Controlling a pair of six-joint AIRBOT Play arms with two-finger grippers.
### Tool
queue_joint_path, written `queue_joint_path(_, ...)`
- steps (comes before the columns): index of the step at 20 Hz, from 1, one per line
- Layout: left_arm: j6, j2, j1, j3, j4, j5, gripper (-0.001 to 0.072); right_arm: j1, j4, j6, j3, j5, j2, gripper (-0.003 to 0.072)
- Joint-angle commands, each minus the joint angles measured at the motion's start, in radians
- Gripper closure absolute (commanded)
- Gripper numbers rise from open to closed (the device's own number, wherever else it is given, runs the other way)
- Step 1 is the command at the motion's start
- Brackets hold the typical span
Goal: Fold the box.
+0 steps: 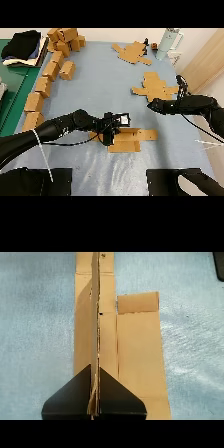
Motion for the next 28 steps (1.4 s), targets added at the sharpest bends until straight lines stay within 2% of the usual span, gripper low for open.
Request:
queue_joint_path(1, -0.008, 0.000, 0.023, 0.003, -0.045, -0.062, 0.0697, 0.001, 0.001, 0.000, -0.001, 0.000, -0.001, 0.0394)
queue_joint_path(3, -0.030, 0.000, 0.054, 0.003, -0.063, -0.112, 0.0698, 0.001, 0.001, 0.000, -0.001, 0.000, -0.001, 0.0394)
queue_joint_path(12, 0.005, -0.024, 0.087, 0.010, -0.063, -0.085, 0.0698, 0.001, 0.001, 0.000, -0.001, 0.000, -0.001, 0.0394)
queue_joint_path(18, 0.005, -0.066, 0.103, 0.069, -0.063, -0.126, 0.0697, 0.001, 0.000, 0.000, -0.001, 0.000, -0.001, 0.0394)
queue_joint_path(28, 0.004, -0.113, 0.103, 0.072, -0.059, -0.153, 0.0698, 0.001, -0.003, 0.000, -0.001, 0.000, -0.001, 0.0394)
